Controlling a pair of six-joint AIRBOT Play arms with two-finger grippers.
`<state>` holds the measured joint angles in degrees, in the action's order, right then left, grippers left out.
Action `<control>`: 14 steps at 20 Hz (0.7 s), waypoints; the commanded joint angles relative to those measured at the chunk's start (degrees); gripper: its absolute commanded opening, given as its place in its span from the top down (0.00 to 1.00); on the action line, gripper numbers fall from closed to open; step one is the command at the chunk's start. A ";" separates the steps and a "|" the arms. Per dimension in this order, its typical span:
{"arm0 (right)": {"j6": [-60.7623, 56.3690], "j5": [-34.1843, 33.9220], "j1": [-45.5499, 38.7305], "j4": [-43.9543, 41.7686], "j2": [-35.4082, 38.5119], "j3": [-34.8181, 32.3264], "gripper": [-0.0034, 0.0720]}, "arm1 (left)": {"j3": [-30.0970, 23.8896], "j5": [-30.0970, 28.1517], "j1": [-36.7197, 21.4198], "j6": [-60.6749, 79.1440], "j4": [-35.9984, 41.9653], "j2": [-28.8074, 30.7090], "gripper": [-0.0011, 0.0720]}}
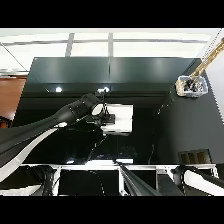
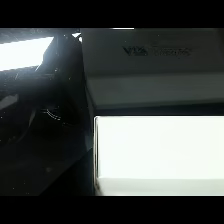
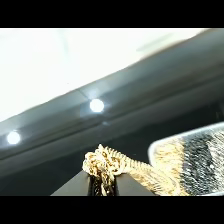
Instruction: Fold the box and place the chain.
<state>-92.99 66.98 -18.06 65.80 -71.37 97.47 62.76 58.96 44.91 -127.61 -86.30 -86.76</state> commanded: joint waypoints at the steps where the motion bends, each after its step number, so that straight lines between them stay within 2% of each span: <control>1: 5.66 4.07 0.00 -7.08 4.09 0.46 0.94 | 0.04 -0.02 -0.04 0.00 0.00 0.02 0.95; 5: 11.21 13.38 1.18 -11.10 9.60 0.11 0.94 | 0.04 0.00 -0.04 0.00 -0.02 0.02 0.95; 10: 16.24 20.68 9.55 -15.32 17.42 -10.97 0.94 | 0.04 -0.42 -0.04 0.00 -0.02 0.02 0.95; 14: 19.80 22.99 16.33 -25.59 19.15 -18.36 0.94 | 0.04 -0.39 -0.04 0.00 -0.02 0.02 0.95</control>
<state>-76.73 87.07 -6.26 47.90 -53.91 83.94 62.76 58.61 44.91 -127.61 -86.30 -86.76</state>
